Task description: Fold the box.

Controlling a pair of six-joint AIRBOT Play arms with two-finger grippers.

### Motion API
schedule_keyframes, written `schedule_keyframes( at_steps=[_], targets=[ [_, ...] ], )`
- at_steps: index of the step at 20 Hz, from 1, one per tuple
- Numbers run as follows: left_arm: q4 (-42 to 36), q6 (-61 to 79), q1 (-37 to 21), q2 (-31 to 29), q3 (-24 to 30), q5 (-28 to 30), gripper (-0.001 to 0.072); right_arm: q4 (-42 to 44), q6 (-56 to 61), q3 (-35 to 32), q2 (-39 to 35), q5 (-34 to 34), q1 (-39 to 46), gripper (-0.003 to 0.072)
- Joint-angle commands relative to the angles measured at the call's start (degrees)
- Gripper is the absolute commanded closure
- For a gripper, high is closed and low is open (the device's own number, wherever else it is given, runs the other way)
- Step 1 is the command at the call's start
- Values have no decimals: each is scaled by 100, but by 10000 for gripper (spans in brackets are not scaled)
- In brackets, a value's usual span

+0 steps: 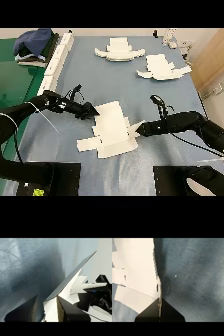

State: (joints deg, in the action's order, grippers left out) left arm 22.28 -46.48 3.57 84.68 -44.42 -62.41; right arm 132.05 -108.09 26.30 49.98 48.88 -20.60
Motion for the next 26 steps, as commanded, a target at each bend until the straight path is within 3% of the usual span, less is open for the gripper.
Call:
schedule_keyframes(
  at_steps=[1, 4, 6, 10, 11, 17, 18, 19, 20, 22, 26],
  targets=[
    [-107, 413, 258, 166, -114, -236, 348, -15, 15, 0, -2, -52, -13, 688],
    [-149, 839, 542, 221, -297, -634, 354, -22, 15, 0, -2, -46, -11, 688],
    [-146, 994, 505, 219, -337, -831, 547, -31, 15, -2, -2, -46, -11, 688],
    [-125, 1226, 439, 221, -337, -1130, 548, -31, 15, -2, -2, -48, -11, 688],
    [-125, 1303, 444, 221, -337, -1182, 683, -31, 15, -2, -2, -46, -11, 688],
    [-203, 1537, 444, 221, -337, -1200, 696, -229, 9, 4, -4, -101, -11, 668],
    [-243, 1537, 455, 221, -337, -1204, 697, -468, 9, 24, -2, -109, -11, 547],
    [-306, 1543, 466, 221, -337, -1193, 696, -807, 9, 50, -4, -116, -9, 341],
    [-413, 1587, 470, 221, -337, -1108, 697, -1180, 13, 87, -4, -138, -9, 303],
    [-634, 2234, 468, 203, -387, -1084, 698, -2260, 472, 190, -2, -197, -9, 303],
    [-876, 3829, 662, -116, -481, -1051, 698, -4710, 2800, 501, -4, -160, -9, 303]
  ],
)
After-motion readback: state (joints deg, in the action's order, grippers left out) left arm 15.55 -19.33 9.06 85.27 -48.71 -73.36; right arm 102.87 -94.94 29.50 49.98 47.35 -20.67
